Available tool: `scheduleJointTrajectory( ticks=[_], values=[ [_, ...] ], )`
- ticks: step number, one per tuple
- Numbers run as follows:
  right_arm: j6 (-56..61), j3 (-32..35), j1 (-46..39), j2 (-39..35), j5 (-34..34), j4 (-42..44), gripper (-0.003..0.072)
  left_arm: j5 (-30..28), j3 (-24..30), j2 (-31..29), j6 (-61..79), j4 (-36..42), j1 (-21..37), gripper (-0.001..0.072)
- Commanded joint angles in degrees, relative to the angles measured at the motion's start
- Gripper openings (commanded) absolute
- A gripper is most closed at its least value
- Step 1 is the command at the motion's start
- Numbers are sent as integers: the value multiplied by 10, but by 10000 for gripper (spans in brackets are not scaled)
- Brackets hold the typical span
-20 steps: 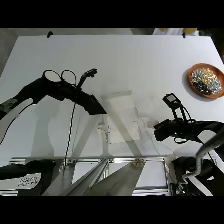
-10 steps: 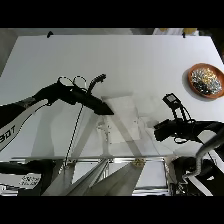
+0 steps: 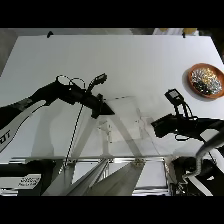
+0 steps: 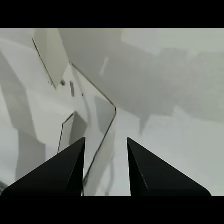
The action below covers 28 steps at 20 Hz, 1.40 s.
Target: Fold the box and place the chain.
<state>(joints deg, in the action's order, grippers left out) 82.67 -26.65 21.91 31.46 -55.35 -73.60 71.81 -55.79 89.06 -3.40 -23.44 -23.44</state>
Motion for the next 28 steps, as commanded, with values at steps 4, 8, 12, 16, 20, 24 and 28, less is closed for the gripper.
scheduleJointTrajectory(
  ticks=[4,8,12,16,20,24,28],
  values=[
    [0,-39,0,-2,5,-28,296,-122,0,-31,96,-94,-71,2],
    [0,-39,0,-2,6,-30,296,-203,0,-22,96,-90,-99,2],
    [0,-39,0,-2,5,-31,295,-215,0,-4,99,-77,-98,2],
    [-2,-39,0,-2,6,-31,295,-216,0,9,98,-77,-99,1],
    [-2,-39,0,-2,6,-31,295,-220,4,9,98,-72,-99,0],
    [-2,-39,0,-2,6,-37,295,-232,9,9,67,-73,-99,-1],
    [-2,-39,0,-2,6,-57,295,-235,10,9,59,-75,-99,-1]
  ],
)
